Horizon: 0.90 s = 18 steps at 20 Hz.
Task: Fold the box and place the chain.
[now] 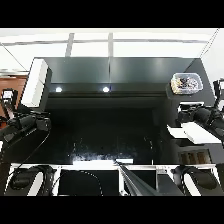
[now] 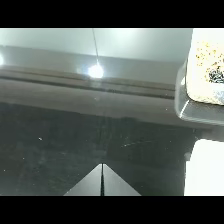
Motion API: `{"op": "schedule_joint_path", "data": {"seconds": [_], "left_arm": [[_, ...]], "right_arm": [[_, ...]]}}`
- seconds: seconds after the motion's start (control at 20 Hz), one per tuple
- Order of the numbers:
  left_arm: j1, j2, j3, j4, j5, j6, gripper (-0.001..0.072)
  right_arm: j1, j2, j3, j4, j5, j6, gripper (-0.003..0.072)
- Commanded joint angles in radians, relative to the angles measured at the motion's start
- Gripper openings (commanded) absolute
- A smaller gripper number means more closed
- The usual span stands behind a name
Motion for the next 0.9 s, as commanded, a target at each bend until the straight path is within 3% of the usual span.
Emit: {"op": "schedule_joint_path", "data": {"seconds": [0.0,0.85], "left_arm": [[0.000,0.001,-0.001,0.000,0.000,0.000,0.0030],[0.000,0.001,-0.001,0.000,0.031,0.000,0.0030]], "right_arm": [[0.000,0.001,0.000,0.000,0.000,0.000,0.0010],[0.000,0.001,0.000,0.000,0.000,0.000,0.0010]]}}
